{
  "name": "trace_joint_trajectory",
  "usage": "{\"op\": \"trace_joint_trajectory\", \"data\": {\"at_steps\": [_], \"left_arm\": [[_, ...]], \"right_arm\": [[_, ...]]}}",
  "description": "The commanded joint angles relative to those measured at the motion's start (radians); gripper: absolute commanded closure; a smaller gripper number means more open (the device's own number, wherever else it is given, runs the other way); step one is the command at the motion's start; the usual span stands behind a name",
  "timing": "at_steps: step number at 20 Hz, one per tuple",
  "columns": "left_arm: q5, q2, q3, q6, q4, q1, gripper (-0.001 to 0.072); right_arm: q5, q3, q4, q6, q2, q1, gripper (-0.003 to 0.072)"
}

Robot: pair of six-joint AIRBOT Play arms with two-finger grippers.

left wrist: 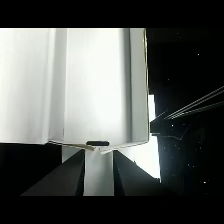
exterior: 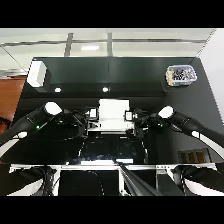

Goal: Fold the box and place the chain.

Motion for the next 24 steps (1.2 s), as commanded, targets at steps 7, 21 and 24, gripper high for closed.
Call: {"op": "trace_joint_trajectory", "data": {"at_steps": [7, 21, 24], "left_arm": [[-0.008, -0.050, 0.007, -0.012, -0.220, -0.008, 0.0490], [-0.013, -0.077, 0.007, 0.033, -0.221, -0.007, 0.0316], [-0.012, -0.077, 0.007, 0.032, -0.209, -0.007, 0.0423]], "right_arm": [[0.000, 0.001, 0.000, 0.000, 0.000, 0.001, 0.0320], [0.000, 0.001, 0.000, 0.000, 0.000, 0.001, 0.0320], [0.000, 0.001, 0.000, 0.000, 0.000, 0.001, 0.0320]]}}
